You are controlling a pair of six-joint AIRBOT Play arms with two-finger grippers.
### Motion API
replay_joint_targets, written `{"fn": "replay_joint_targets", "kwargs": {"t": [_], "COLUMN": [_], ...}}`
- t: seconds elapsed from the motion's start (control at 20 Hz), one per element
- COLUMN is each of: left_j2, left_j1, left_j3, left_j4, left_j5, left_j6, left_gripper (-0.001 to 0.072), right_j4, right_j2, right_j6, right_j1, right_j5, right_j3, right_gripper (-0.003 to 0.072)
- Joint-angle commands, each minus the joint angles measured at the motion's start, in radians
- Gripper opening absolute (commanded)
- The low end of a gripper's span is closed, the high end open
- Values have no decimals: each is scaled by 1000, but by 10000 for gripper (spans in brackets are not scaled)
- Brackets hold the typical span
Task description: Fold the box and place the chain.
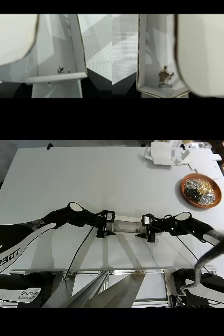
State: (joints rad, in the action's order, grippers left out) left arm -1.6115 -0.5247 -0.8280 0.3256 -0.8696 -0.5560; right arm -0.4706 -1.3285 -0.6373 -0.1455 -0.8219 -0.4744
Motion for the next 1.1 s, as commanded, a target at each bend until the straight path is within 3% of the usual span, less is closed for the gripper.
{"fn": "replay_joint_targets", "kwargs": {"t": [0.0,0.1,0.15,0.2,0.25,0.4,0.65,0.85,0.95,1.05], "left_j2": [0,0,0,0,0,0,0,0,0,0], "left_j1": [-1,-1,-1,-1,-1,-1,-1,-1,-1,-1], "left_j3": [-1,-1,-1,-1,-1,-1,-1,-1,-1,-1], "left_j4": [0,0,0,0,0,0,0,0,0,0], "left_j5": [-2,-2,-2,-2,-2,-2,-2,-2,-2,-2], "left_j6": [0,0,0,0,0,0,0,0,0,0], "left_gripper": [251,251,251,251,251,251,251,251,251,251], "right_j4": [1,1,2,2,2,-20,-267,-357,-351,-301], "right_j2": [1,1,1,1,4,43,171,282,361,426], "right_j6": [1,1,10,12,13,76,302,459,495,530], "right_j1": [0,0,0,0,0,0,5,102,150,151], "right_j5": [-7,-32,-40,-47,-47,-58,-59,-69,-78,-98], "right_j3": [-1,-1,-1,-1,-1,-1,-1,-2,-2,-2], "right_gripper": [436,437,489,653,705,706,704,691,656,563]}}
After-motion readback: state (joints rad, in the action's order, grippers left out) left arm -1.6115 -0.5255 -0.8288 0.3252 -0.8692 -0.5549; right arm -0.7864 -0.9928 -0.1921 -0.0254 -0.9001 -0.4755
